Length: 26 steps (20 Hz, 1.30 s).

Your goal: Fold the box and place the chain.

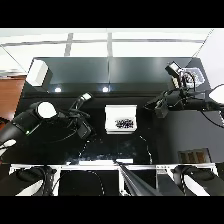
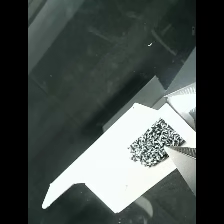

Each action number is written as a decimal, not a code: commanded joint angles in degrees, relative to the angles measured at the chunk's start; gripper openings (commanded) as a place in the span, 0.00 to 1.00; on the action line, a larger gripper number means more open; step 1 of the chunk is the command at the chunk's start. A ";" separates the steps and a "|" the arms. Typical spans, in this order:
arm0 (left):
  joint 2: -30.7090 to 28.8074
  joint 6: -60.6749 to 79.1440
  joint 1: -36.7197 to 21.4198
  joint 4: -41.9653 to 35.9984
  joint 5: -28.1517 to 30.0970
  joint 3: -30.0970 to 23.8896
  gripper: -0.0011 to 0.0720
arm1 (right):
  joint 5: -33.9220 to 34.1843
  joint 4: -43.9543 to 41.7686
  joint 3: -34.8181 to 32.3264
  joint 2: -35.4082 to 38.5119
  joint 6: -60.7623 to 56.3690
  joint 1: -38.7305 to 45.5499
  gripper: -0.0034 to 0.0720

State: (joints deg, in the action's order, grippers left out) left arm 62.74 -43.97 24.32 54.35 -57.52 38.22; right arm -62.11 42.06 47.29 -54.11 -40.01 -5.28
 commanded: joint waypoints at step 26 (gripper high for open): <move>21.27 50.82 2.16 -17.70 6.40 6.73 1.00 | 0.44 0.09 0.07 0.02 -3.08 0.02 0.53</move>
State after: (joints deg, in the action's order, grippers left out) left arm 82.96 6.50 25.19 36.32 -51.88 44.88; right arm -61.67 42.15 47.29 -54.11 -43.11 -5.28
